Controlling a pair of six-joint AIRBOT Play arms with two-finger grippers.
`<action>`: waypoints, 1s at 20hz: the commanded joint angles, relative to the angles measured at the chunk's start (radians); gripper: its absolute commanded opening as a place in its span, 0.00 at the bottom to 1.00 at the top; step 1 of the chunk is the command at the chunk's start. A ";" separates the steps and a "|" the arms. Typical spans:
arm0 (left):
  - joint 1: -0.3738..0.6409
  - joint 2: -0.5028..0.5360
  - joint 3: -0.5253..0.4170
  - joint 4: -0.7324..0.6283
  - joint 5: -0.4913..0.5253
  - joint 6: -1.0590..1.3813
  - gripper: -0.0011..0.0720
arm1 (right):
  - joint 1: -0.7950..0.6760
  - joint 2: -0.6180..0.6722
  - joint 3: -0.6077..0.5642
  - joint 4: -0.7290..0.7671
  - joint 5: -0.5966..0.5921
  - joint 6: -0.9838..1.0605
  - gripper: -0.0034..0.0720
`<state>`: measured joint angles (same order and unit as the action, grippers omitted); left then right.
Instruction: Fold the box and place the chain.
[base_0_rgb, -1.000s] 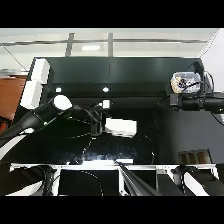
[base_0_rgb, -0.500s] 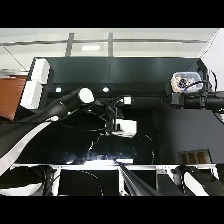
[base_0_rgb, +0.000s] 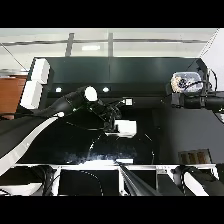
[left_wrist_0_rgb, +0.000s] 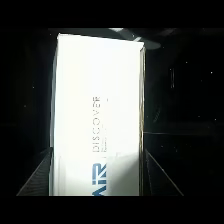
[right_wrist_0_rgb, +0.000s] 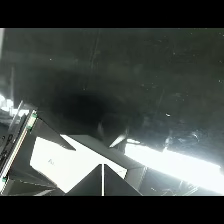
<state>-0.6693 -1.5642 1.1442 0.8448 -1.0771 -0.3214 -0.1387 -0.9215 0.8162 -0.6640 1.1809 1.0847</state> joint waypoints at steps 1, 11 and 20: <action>0.001 -0.002 0.002 0.003 0.000 0.000 0.99 | 0.000 0.000 0.001 0.000 0.000 -0.002 0.06; -0.104 -0.054 0.002 0.090 0.207 0.053 0.99 | 0.000 0.000 0.001 -0.003 -0.022 -0.002 0.06; -0.093 -0.012 0.002 0.221 0.121 -0.034 0.41 | 0.000 0.000 0.001 -0.003 -0.025 -0.001 0.06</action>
